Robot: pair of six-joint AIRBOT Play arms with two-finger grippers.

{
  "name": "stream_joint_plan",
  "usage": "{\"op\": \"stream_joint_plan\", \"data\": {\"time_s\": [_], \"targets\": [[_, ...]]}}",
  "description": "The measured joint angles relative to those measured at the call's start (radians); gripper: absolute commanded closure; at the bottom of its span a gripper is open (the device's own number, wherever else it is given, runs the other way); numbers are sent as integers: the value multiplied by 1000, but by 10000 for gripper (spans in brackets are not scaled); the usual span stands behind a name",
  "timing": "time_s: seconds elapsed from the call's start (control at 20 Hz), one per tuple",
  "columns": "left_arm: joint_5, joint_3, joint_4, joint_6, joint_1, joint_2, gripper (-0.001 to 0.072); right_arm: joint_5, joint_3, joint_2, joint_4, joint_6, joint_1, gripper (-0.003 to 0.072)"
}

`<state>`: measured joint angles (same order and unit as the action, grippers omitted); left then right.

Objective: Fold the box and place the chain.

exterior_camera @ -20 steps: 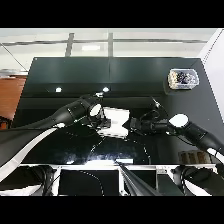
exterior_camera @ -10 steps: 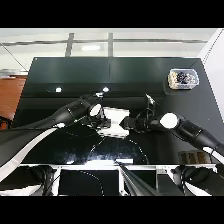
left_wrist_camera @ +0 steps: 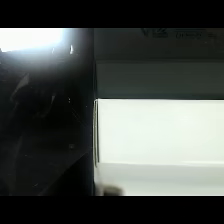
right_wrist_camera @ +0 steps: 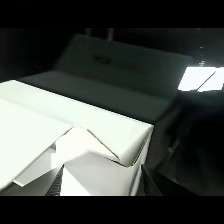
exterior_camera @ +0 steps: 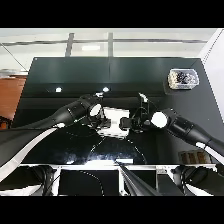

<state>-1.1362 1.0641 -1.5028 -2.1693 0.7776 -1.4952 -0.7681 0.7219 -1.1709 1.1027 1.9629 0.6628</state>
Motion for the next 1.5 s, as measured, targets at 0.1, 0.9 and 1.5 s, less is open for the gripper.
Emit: {"op": "stream_joint_plan", "data": {"time_s": [0.1,0.9,1.5], "targets": [[0,0,0,0,0,0,677,-29,28,-14,64,53,21,155],[1,0,0,0,0,0,677,-188,181,-124,258,268,93,317],[1,0,0,0,0,0,678,-301,269,-242,349,374,134,383]]}}
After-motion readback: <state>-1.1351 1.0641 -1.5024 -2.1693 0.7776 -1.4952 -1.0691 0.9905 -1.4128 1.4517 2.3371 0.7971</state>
